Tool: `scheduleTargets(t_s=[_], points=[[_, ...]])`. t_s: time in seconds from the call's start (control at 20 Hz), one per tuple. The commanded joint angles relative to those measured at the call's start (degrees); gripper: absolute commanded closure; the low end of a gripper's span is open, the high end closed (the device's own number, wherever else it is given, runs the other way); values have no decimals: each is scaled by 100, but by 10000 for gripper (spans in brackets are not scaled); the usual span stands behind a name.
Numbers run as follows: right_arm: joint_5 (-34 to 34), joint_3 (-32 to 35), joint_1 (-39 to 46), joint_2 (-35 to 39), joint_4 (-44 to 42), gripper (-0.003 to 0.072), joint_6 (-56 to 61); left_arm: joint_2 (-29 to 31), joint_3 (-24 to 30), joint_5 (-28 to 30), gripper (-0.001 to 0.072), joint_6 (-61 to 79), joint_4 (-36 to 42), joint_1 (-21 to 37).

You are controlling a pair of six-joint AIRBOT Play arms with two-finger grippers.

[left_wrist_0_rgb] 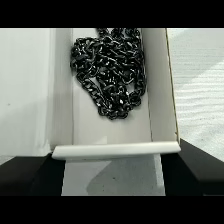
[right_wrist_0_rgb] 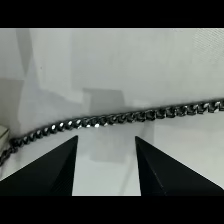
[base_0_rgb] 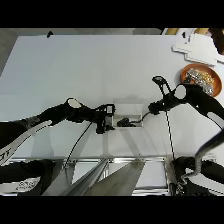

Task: Fold the box and place the chain.

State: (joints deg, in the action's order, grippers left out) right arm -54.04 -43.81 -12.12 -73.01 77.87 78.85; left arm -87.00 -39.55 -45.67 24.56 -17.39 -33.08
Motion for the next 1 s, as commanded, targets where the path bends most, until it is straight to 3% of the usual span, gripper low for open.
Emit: scheduleTargets(t_s=[0.0,0.65,0.75,0.85,0.95], points=[[247,2,4,-98,11,269,87,0,-4,2,558,2,-2,2],[289,2,4,-273,317,353,345,0,-4,0,558,0,-2,2],[323,2,4,-361,330,433,345,0,-4,2,558,0,-2,2],[402,2,4,-404,328,453,345,0,-4,0,558,2,-2,2],[400,0,4,-402,323,563,313,0,-4,0,558,2,-2,2]])
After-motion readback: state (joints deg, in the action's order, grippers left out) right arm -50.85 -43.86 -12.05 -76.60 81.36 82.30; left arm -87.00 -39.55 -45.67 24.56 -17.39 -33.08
